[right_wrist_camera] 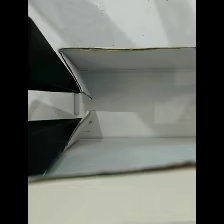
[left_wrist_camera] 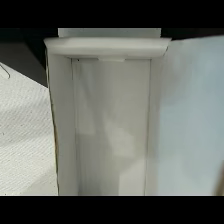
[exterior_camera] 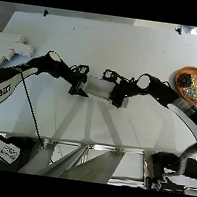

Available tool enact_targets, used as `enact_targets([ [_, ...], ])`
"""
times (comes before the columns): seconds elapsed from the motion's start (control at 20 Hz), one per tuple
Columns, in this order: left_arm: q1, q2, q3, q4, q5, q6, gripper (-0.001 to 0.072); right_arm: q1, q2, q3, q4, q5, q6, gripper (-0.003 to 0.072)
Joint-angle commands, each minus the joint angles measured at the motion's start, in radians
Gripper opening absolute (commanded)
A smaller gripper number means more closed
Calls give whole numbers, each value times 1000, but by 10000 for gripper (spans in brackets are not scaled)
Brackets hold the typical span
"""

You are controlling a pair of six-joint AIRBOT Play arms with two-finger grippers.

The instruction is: Fold the box and place the chain.

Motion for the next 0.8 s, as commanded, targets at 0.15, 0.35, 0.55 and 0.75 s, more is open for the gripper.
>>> enact_targets([
  [0.15, 1, 0, 1, 0, 1, 2, 394, 1, -12, 0, 64, -74, 0, 375],
  [0.35, 0, 0, 1, 0, 1, 2, 394, 1, -12, 0, 64, -57, 1, 166],
  [0.55, 1, 0, 1, 0, 1, 2, 394, 1, -6, 0, 65, 27, 5, 37],
  [0.75, 1, 0, 1, 0, 1, 2, 394, 1, 36, 0, 100, 87, 61, 34],
])
